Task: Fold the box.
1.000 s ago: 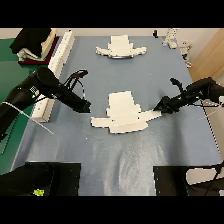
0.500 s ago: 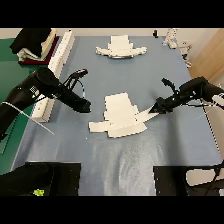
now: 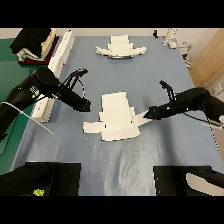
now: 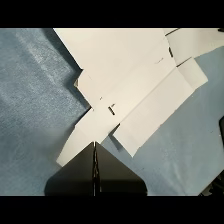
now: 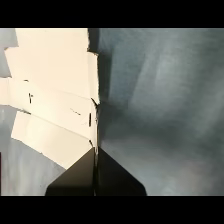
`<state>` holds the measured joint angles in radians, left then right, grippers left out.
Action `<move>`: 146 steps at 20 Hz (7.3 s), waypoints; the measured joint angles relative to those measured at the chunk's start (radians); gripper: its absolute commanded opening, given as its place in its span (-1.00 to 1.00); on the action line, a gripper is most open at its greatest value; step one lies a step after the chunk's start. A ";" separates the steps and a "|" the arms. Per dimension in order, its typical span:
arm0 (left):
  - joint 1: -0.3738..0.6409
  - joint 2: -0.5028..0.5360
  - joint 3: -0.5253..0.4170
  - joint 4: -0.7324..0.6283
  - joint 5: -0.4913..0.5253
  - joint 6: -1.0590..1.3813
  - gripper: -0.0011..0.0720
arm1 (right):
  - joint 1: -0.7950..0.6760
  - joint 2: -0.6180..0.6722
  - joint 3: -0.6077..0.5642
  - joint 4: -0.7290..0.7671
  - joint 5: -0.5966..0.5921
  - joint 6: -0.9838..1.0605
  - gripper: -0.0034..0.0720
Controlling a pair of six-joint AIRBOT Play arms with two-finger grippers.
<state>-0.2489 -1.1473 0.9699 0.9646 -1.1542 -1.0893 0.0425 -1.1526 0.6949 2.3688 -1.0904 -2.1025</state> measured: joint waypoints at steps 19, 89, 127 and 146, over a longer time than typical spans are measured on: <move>0.051 -0.010 -0.001 -0.040 0.018 0.033 0.15 | 0.256 0.422 -0.374 -0.035 0.291 0.118 -0.91; -0.347 0.171 -0.411 -0.426 0.546 1.220 -0.95 | 0.335 0.419 -0.172 -0.914 0.443 0.820 -0.05; -0.560 0.283 -0.501 -0.325 0.859 1.328 -0.95 | 0.335 0.348 -0.169 -0.843 0.462 0.837 -0.05; -0.368 0.269 -0.408 -0.310 0.557 1.078 -0.94 | 0.335 0.348 -0.169 -0.843 0.483 0.851 -0.05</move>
<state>-0.6170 -0.8783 0.5617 0.6548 -0.5972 -0.0113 0.3779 -0.8047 0.5255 1.5261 -0.6079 -1.2518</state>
